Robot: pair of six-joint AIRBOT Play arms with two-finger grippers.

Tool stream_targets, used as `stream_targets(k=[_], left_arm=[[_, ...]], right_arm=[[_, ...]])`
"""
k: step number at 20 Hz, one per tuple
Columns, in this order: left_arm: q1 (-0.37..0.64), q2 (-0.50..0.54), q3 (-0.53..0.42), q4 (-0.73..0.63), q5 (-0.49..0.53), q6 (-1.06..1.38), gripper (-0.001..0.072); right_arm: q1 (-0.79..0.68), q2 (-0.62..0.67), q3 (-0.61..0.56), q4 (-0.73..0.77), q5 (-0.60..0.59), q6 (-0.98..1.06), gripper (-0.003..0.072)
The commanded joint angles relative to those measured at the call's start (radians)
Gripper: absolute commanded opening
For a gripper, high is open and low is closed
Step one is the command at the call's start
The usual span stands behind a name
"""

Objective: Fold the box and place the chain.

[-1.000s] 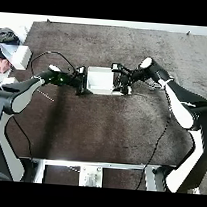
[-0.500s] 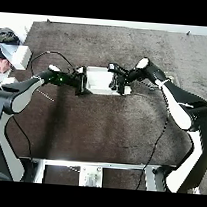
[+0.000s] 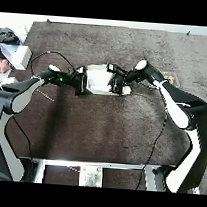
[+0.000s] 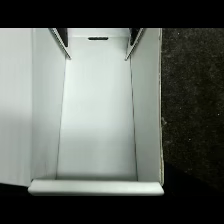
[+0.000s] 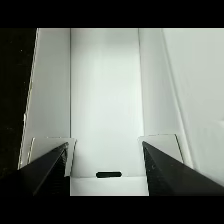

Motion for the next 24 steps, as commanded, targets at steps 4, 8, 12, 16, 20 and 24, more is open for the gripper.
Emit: stream_targets(k=[4,8,12,16,20,24], left_arm=[[0.000,0.000,0.000,0.000,0.000,0.000,0.0366],[0.000,0.000,0.000,0.000,0.000,0.000,0.0366],[0.000,0.000,0.000,0.000,0.001,0.000,0.0366],[0.000,0.000,0.000,0.000,0.001,0.000,0.0366],[0.000,0.000,0.000,0.000,0.001,0.000,0.0366],[0.000,0.000,0.000,0.000,0.001,0.000,0.0365]], right_arm=[[0.000,-0.002,0.000,0.022,-0.018,0.004,0.0565],[-0.020,0.021,0.000,-0.013,0.021,0.029,0.0153],[-0.075,0.070,0.000,-0.065,0.042,0.163,0.0153],[-0.132,0.126,0.000,-0.105,0.078,0.304,0.0151],[-0.193,0.147,0.000,-0.118,0.084,0.731,0.0152],[-0.260,0.135,-0.003,-0.136,0.152,0.968,0.0150]])
